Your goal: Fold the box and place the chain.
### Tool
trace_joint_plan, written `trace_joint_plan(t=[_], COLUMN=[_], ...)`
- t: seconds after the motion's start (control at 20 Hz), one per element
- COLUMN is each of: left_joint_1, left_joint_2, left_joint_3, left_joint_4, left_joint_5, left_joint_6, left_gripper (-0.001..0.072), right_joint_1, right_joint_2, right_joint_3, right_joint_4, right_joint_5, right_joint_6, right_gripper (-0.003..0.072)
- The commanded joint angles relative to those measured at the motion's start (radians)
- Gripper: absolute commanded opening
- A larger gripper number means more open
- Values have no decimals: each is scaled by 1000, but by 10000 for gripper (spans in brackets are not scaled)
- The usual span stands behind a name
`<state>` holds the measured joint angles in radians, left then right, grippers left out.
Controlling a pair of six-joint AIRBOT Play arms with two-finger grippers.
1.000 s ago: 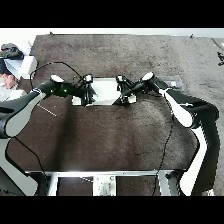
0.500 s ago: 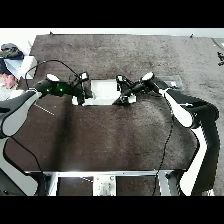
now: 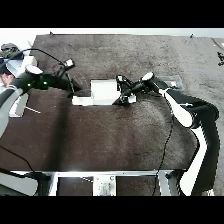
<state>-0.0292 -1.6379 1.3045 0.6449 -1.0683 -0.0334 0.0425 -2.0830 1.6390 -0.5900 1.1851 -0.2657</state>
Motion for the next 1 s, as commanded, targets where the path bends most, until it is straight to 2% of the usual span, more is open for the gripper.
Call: trace_joint_plan(t=[0.0,0.15,0.3,0.4,0.55,0.8,0.95], left_joint_1=[61,125,192,207,206,206,206], left_joint_2=[138,242,245,240,179,40,-3], left_joint_3=[-91,-208,-267,-308,-310,-309,-307], left_joint_4=[91,98,99,96,53,-52,-101], left_joint_5=[127,128,0,8,-18,-6,11], left_joint_6=[-349,-602,-758,-812,-835,-822,-788], left_gripper=[6,7,8,8,7,8,8], right_joint_1=[0,0,0,0,0,0,0], right_joint_2=[0,0,0,0,0,0,0], right_joint_3=[0,0,0,0,0,0,0], right_joint_4=[0,0,0,0,0,0,0], right_joint_5=[1,1,1,2,2,2,1], right_joint_6=[1,1,1,1,1,1,1], right_gripper=[302,302,302,302,302,302,302])
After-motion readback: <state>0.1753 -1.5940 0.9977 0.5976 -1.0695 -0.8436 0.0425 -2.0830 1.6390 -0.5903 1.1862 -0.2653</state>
